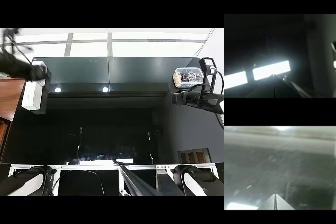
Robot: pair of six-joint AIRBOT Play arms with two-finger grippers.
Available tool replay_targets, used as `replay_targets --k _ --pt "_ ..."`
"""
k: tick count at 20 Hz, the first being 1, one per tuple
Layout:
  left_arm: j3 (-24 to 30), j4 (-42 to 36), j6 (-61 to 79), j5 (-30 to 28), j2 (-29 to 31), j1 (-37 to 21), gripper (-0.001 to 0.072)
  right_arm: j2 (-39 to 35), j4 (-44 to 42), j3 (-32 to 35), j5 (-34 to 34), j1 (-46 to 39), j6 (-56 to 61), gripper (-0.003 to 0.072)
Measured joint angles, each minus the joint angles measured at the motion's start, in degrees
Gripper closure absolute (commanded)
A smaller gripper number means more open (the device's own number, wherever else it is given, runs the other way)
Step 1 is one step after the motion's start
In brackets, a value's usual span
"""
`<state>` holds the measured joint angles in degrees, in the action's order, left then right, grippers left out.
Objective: Fold the box and place the chain.
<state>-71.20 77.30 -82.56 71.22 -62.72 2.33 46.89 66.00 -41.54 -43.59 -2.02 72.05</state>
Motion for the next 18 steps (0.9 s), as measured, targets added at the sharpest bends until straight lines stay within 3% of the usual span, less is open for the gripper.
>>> replay_targets --k 3,5,7,11,18 --pt "19.4 2.6 -3.8 -7.4 14.8 4.4 0.0682 -0.1 3.0 2.8 4.3 -0.1 0.0 0.0668" --pt "28.2 4.0 -5.4 -9.9 22.8 5.7 0.0681 -0.2 4.2 3.6 5.0 -0.1 0.0 0.0668" --pt "33.7 6.2 -6.4 -12.6 28.7 6.4 0.0681 -0.2 4.9 4.0 5.6 -0.1 0.0 0.0668" --pt "38.5 8.8 -7.3 -15.3 35.5 6.9 0.0681 -0.2 5.4 4.4 6.1 -0.1 0.0 0.0667" --pt "40.2 9.9 -7.7 -16.7 37.7 7.1 0.0681 -0.2 5.6 4.4 6.1 -0.1 -0.1 0.0668"
